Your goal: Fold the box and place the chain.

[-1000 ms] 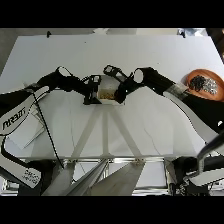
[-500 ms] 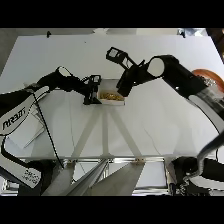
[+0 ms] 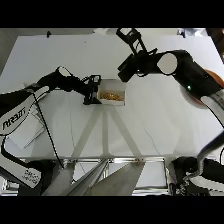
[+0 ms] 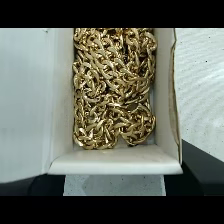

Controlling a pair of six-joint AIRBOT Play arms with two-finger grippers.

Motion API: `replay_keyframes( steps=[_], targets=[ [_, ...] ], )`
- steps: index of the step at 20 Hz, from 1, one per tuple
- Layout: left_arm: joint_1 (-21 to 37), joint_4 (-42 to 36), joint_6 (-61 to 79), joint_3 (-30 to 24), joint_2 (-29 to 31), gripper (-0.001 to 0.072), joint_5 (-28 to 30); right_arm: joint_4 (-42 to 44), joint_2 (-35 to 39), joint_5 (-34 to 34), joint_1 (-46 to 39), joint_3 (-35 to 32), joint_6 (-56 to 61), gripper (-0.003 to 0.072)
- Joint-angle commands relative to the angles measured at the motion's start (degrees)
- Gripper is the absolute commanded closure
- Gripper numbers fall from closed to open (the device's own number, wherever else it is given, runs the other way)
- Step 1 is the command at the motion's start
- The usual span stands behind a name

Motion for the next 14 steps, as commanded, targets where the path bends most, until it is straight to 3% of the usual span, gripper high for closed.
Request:
replay_keyframes(
  steps=[1,4,8,14],
  targets=[
    [0.0,0.0,0.0,0.0,0.0,0.0386,0.0,7.3,-4.3,-3.3,-5.1,0.0,-0.4,0.0509],
    [0.0,0.0,0.0,0.0,0.0,0.0386,0.0,16.5,-9.5,2.0,-8.5,0.9,-8.5,0.0509],
    [0.0,0.0,0.0,0.0,0.0,0.0386,0.0,24.8,-14.7,18.0,-8.2,1.8,-22.8,0.0509],
    [0.0,0.0,0.0,0.0,0.0,0.0386,0.0,25.4,-14.9,22.4,-6.6,1.8,-26.5,0.0486]
  ],
)
